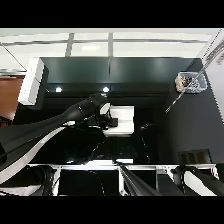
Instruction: Fold the box and place the chain.
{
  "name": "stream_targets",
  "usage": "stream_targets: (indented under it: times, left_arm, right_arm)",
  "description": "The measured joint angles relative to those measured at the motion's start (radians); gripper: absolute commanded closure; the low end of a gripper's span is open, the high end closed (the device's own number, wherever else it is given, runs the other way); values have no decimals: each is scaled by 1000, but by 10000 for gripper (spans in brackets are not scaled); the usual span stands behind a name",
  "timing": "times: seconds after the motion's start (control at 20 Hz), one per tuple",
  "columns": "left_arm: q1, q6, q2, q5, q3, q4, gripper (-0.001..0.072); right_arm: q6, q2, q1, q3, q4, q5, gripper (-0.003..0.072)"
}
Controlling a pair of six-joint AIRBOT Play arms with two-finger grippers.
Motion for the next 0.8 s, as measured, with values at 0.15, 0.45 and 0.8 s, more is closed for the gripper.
stream_targets:
  times: [0.15,0.45,0.8]
  left_arm:
    - [0,0,0,0,0,0,679]
    - [0,0,0,-1,0,0,679]
    - [0,0,0,-4,0,0,679]
  right_arm:
    - [-64,8,93,-10,42,106,673]
    - [-124,12,198,-53,113,188,673]
    - [-175,6,219,-142,288,162,672]
